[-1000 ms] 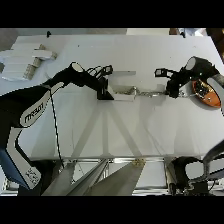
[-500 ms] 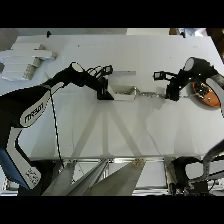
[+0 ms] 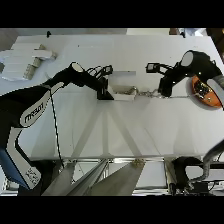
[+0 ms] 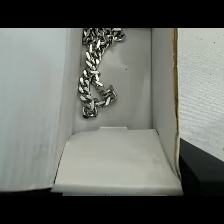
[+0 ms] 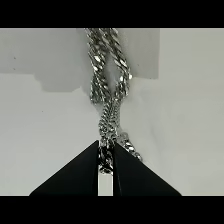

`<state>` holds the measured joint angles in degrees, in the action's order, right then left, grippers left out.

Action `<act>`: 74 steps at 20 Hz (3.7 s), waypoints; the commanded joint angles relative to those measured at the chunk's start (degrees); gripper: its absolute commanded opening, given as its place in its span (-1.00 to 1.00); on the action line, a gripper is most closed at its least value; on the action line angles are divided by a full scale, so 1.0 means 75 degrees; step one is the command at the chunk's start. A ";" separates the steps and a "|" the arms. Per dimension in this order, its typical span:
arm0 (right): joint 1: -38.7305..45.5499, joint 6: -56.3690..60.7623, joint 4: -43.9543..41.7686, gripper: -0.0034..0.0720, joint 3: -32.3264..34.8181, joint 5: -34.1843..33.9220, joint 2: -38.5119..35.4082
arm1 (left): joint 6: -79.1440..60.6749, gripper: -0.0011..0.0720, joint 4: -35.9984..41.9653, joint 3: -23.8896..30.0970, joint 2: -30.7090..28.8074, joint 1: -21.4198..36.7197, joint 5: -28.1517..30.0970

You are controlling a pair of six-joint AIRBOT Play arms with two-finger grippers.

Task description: Fold the box and place the chain.

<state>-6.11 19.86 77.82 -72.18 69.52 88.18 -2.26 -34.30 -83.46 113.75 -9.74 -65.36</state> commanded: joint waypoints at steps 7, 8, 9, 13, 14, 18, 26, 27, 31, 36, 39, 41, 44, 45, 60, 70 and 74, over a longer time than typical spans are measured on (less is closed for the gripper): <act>-0.1367 0.0548 -0.2783 -0.88 -0.0090 -0.2238 -0.0090 | 0.0000 0.49 -0.0003 0.0000 -0.0003 0.0000 0.0003; -0.1486 0.0548 -0.3005 -0.88 -0.0114 -0.2553 -0.0090 | -0.0003 0.49 -0.0003 0.0000 -0.0003 0.0000 0.0003; -0.1600 0.0548 -0.3139 -0.88 -0.0137 -0.2827 -0.0090 | -0.0003 0.49 -0.0003 0.0000 -0.0003 0.0000 0.0000; -0.2165 0.0484 -0.3217 -0.88 -0.0152 -0.3710 -0.0087 | 0.0000 0.49 -0.0003 0.0000 -0.0003 0.0000 0.0003; -0.2311 0.0484 -0.3165 -0.88 -0.0152 -0.3870 -0.0085 | -0.0003 0.49 -0.0003 0.0000 -0.0003 0.0000 0.0003; -0.2649 0.0595 -0.2678 -0.88 -0.0152 -0.3990 0.0035 | -0.0003 0.49 -0.0003 0.0000 -0.0003 0.0000 0.0003; -0.2914 0.1614 -0.1606 -0.87 -0.0149 -0.3958 0.0699 | -0.0003 0.49 -0.0003 0.0000 -0.0003 0.0000 0.0000; -0.2914 0.1612 -0.1606 -0.78 -0.0149 -0.3960 0.0702 | 0.0000 0.49 -0.0003 0.0000 -0.0003 0.0000 0.0000; -0.2914 0.1614 -0.1609 -0.13 -0.0149 -0.3937 0.0702 | -0.0003 0.49 -0.0003 0.0000 -0.0003 0.0000 0.0003; -0.2620 0.1612 -0.1545 -0.13 -0.0149 -0.2894 0.0338 | -0.0003 0.49 -0.0003 0.0000 -0.0003 0.0000 0.0003; -0.2084 0.1612 -0.1545 -0.13 -0.0149 -0.2092 -0.0277 | 0.0000 0.49 -0.0003 0.0000 -0.0003 0.0000 0.0003; -0.1667 0.1609 -0.1542 -0.13 -0.0149 -0.1690 -0.0697 | -0.0003 0.49 -0.0003 0.0000 -0.0003 0.0000 0.0003; -0.0985 0.1609 -0.1291 -0.13 -0.0149 -0.1256 -0.1160 | -0.0003 0.49 -0.0003 0.0000 -0.0003 0.0000 0.0003; -0.0717 0.1609 -0.1090 -0.13 -0.0149 -0.1064 -0.1256 | -0.0003 0.49 -0.0003 0.0000 -0.0003 0.0000 0.0003; 0.0484 0.0886 -0.0029 0.08 0.0000 0.0280 -0.0093 | -0.0003 0.49 -0.0003 0.0000 -0.0003 0.0000 0.0003; -0.0431 0.0898 -0.0189 0.48 0.0000 0.0026 0.1037 | -0.0003 0.49 -0.0003 0.0000 -0.0003 0.0000 0.0003; -0.0612 0.0982 -0.0134 0.39 0.0000 -0.0606 0.1037 | -0.0003 0.49 -0.0003 0.0000 -0.0003 0.0000 0.0003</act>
<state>-9.58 26.79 76.62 -72.20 67.94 95.61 -2.26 -34.30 -83.46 113.75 -9.74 -65.34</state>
